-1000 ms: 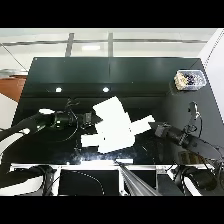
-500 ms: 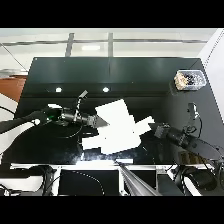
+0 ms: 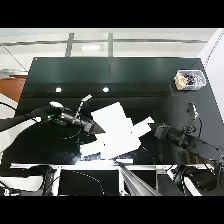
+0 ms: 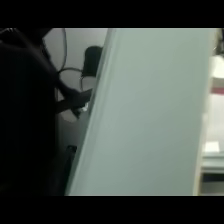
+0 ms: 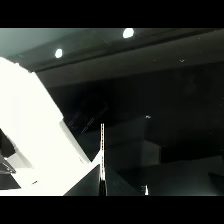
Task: Fold the box and place the chain.
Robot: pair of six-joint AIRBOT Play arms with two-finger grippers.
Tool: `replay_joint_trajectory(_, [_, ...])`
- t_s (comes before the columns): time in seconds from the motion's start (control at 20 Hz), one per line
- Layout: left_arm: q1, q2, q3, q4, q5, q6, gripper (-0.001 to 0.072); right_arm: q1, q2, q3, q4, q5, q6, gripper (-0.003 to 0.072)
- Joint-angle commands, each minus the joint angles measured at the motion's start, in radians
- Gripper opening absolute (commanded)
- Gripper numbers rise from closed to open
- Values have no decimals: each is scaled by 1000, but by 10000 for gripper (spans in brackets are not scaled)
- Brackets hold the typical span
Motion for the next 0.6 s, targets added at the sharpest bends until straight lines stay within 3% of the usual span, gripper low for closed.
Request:
replay_joint_trajectory(0.0, [-26,-1,2,27,21,33,347,1,0,0,-4,0,0,26])
replay_joint_trajectory(0.05, [-37,-1,3,27,34,40,324,1,0,0,-4,0,0,26])
replay_joint_trajectory(0.15, [-44,-1,7,27,49,58,80,1,0,0,-3,-1,0,26])
replay_joint_trajectory(0.2, [-39,-1,13,29,40,59,28,1,0,0,-4,-1,1,27])
replay_joint_trajectory(0.25, [-34,-1,21,35,25,59,28,1,0,0,-8,-5,2,33])
replay_joint_trajectory(0.3, [-27,-1,36,52,7,59,27,1,0,0,-28,-18,14,239])
replay_joint_trajectory(0.35, [-21,0,53,65,-14,58,26,1,0,3,-84,-31,79,592])
replay_joint_trajectory(0.4, [-14,4,73,81,-29,57,25,1,0,19,-192,-56,140,701])
replay_joint_trajectory(0.55, [-15,48,135,149,-22,45,23,-21,0,151,-546,-158,206,701])
